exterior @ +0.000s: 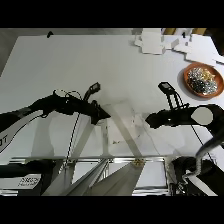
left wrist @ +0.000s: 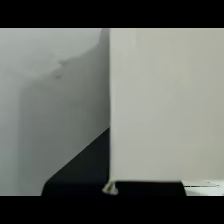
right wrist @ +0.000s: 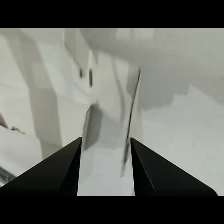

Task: Fold the box and place the chain.

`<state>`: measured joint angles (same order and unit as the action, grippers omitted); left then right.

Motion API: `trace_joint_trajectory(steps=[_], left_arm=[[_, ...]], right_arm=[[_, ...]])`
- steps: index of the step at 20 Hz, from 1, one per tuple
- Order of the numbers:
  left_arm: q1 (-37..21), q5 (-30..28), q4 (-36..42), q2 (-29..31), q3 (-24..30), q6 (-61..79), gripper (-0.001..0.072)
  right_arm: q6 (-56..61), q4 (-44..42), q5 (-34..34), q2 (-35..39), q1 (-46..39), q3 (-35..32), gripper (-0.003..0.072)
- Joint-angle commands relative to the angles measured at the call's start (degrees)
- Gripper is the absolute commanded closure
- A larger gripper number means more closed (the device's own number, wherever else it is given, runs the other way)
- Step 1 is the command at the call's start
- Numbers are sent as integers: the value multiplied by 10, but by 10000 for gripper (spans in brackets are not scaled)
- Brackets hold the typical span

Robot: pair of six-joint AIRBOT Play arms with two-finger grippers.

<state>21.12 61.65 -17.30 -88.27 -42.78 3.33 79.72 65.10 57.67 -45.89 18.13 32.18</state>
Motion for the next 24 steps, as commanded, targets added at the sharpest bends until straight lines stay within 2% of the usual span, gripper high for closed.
trace_joint_trajectory(steps=[1,4,6,9,11,16,24], left_arm=[[27,-24,-94,45,-10,84,709],[66,-40,-118,70,-30,121,709],[83,-74,-106,69,-32,121,708],[97,-96,-102,67,-32,128,707],[98,-94,-88,57,-31,166,707],[98,-103,13,20,-31,250,706],[103,-139,-21,-10,-31,247,707]], right_arm=[[-2,3,38,1,0,22,342],[-2,40,69,13,0,44,342],[-2,67,88,22,0,46,343],[-2,84,113,26,0,46,344],[-2,83,109,26,0,46,347],[-2,82,91,26,0,45,347],[-2,82,83,26,0,45,348]])
